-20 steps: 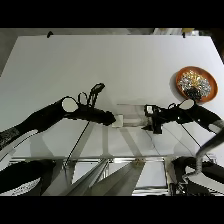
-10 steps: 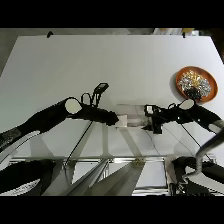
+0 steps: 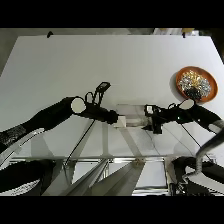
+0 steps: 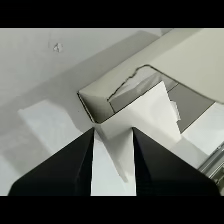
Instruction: Fold the box and place the chain.
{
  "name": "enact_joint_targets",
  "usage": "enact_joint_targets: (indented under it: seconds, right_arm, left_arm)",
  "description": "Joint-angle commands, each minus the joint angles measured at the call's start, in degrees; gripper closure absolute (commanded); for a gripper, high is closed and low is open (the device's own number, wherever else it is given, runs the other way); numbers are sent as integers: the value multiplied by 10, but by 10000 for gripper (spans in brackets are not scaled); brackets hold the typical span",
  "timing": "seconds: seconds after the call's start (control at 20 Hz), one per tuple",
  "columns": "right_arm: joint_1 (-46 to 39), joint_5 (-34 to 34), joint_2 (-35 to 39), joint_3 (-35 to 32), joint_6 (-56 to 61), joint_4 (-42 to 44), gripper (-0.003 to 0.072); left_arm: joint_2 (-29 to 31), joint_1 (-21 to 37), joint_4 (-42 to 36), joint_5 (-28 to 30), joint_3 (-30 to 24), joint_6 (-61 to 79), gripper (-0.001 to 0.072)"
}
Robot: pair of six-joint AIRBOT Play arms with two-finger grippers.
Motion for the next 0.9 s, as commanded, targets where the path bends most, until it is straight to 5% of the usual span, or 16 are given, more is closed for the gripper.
enact_joint_targets:
  seconds: [0.0, 0.85]
  right_arm:
    - [0, 0, 0, 1, 0, 0, 388]
    - [0, 0, 0, 1, 0, 0, 388]
  left_arm:
    - [-5, -12, 20, -1, 20, -37, 435]
    - [-71, -56, 171, -92, 100, -246, 435]
